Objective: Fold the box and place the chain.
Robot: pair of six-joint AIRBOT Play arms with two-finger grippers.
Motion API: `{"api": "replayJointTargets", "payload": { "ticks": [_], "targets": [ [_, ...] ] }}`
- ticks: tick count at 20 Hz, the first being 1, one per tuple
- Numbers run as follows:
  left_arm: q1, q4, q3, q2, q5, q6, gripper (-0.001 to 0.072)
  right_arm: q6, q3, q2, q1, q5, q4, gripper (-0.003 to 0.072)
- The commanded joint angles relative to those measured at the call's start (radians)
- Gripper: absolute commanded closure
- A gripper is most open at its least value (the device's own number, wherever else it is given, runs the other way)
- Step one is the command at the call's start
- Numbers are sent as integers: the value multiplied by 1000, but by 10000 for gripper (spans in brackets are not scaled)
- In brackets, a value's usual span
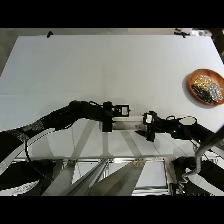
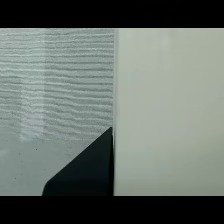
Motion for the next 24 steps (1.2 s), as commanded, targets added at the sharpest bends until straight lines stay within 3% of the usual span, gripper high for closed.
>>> {"api": "replayJointTargets", "payload": {
  "ticks": [1,4,13,14,16,24],
  "targets": [
    [-1,-2,1,0,1,-1,696,2,2,-8,0,-18,-11,309],
    [-1,-2,1,0,1,-1,696,3,2,-8,0,-21,-56,369],
    [-1,-2,1,0,1,-1,696,13,2,-8,0,-48,-111,369],
    [-1,-2,1,0,1,-1,696,14,2,-7,0,-47,-110,324],
    [-1,-2,1,0,1,-1,696,37,2,1,0,-43,-105,56],
    [-1,-2,1,0,1,-1,696,89,23,5,-34,55,-79,-21]
  ]
}}
